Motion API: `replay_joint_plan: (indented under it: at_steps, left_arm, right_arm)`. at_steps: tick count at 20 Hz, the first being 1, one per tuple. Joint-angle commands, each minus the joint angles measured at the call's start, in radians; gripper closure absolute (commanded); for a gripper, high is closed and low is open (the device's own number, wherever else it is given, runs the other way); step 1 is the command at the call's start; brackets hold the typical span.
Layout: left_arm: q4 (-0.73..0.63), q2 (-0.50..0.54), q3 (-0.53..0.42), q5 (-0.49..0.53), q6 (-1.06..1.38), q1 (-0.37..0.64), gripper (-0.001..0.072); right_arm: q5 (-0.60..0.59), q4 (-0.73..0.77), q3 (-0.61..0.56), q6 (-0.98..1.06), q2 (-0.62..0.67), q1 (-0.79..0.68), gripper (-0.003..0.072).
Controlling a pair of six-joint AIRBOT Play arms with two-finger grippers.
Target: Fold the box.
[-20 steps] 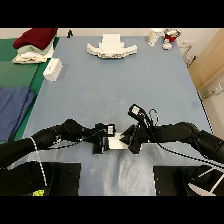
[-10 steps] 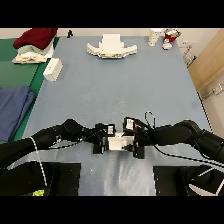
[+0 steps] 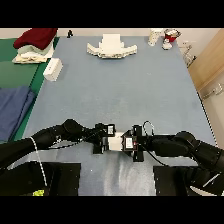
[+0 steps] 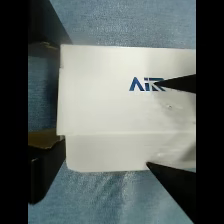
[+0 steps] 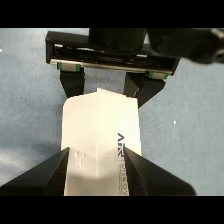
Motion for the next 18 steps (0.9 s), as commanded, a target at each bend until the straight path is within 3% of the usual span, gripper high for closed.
replay_joint_plan:
  at_steps: [1,3,5,7,10,18]
  left_arm:
    - [0.0,0.001,0.001,0.0,0.0,0.0,0.019]
    - [0.0,0.001,0.001,0.0,0.0,0.0,0.019]
    - [0.0,0.001,0.001,0.0,0.0,0.0,0.019]
    - [0.0,0.001,0.001,0.0,0.0,0.0,0.019]
    - [0.0,0.001,0.001,0.0,0.0,0.0,0.019]
    - [0.0,0.001,0.001,0.0,0.0,0.0,0.0189]
  right_arm:
    - [0.04,-0.042,-0.01,-0.011,-0.021,0.007,0.0158]
    - [0.054,-0.051,-0.01,-0.011,-0.025,0.007,0.0253]
    - [0.058,-0.051,-0.009,-0.011,-0.024,0.007,0.0282]
    - [0.058,-0.051,-0.009,-0.011,-0.024,0.008,0.0367]
    - [0.058,-0.051,-0.009,-0.011,-0.014,0.008,0.0317]
    - [0.123,-0.089,-0.009,-0.019,0.064,0.008,0.0316]
